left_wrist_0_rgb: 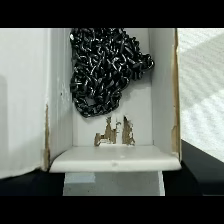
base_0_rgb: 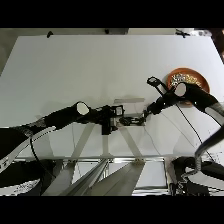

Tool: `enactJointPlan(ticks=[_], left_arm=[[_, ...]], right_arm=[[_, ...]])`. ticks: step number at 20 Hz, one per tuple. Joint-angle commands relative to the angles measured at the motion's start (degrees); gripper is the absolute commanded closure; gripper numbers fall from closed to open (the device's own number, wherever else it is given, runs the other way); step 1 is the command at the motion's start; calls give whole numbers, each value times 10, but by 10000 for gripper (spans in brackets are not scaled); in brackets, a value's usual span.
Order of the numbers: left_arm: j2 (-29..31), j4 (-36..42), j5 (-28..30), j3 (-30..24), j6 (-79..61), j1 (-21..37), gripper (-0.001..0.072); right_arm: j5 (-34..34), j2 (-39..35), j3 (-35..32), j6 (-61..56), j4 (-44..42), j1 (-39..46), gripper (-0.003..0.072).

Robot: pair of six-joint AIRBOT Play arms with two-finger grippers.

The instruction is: Fold the box and place the chain.

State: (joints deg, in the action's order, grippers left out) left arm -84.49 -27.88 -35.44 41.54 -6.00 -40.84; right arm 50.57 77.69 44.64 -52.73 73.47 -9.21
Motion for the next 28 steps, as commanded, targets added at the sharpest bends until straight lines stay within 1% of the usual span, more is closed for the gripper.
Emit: enactJointPlan(ticks=[1,3,4,6,8,11,14,15,17,19,21,23,25,28], left_arm=[[0,0,0,0,0,0,620],[0,0,0,0,0,0,620],[0,0,0,0,0,0,620],[0,0,0,0,0,0,620],[0,0,0,0,0,0,620],[0,0,0,0,0,0,620],[0,0,0,0,0,0,620],[0,0,0,0,0,0,620],[0,0,0,0,0,0,620],[0,0,0,0,0,0,620],[0,0,0,0,0,0,620],[0,0,0,0,0,0,620],[0,0,0,0,0,0,620],[0,0,0,0,0,0,620]], right_arm=[[-3,10,-1,-13,2,-2,542],[-1,2,-1,-15,0,-2,656],[0,-6,-1,-15,0,-2,674],[2,-30,0,-25,1,-2,674],[19,-68,0,-29,1,-2,674],[65,-147,0,-39,0,-2,675],[126,-240,0,-45,-8,-2,675],[148,-274,0,-44,-24,-2,675],[179,-332,0,-44,-84,-3,675],[173,-364,0,-42,-151,-16,675],[161,-364,-1,-42,-186,-54,675],[143,-345,-1,-45,-187,-104,675],[125,-304,-1,-47,-188,-143,675],[107,-222,-1,-60,-187,-170,674]])
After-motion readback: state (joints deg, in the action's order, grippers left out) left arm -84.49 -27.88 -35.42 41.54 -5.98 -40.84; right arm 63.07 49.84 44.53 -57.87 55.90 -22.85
